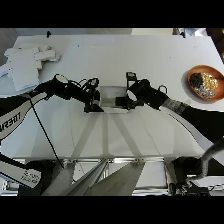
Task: Fold the box and place the chain.
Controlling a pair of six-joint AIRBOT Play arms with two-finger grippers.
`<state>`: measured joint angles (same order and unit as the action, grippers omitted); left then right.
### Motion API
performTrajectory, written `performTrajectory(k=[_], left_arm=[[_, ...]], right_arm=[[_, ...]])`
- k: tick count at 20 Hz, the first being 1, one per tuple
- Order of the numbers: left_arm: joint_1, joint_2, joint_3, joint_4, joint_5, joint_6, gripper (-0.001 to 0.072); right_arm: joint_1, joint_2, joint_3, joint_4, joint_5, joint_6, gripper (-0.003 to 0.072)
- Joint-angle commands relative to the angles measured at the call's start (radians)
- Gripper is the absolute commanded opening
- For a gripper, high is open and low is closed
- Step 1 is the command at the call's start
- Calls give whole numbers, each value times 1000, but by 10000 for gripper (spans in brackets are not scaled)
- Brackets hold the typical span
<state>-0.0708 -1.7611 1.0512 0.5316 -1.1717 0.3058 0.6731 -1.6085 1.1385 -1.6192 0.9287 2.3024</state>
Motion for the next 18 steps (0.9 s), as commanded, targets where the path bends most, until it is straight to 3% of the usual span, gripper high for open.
performTrajectory(k=[1,2,3,11,14,18], left_arm=[[0,0,0,0,0,0,399],[0,0,0,0,0,0,399],[0,0,0,0,0,0,399],[0,0,0,0,0,0,399],[0,0,0,0,0,0,399],[0,0,0,0,0,0,399]], right_arm=[[1,-1,0,1,-14,1,118],[1,2,0,1,-16,1,331],[1,6,0,1,-15,1,451],[0,161,0,-37,91,-117,453],[-21,259,0,-168,152,-132,453],[-169,375,0,-301,293,-225,453]])
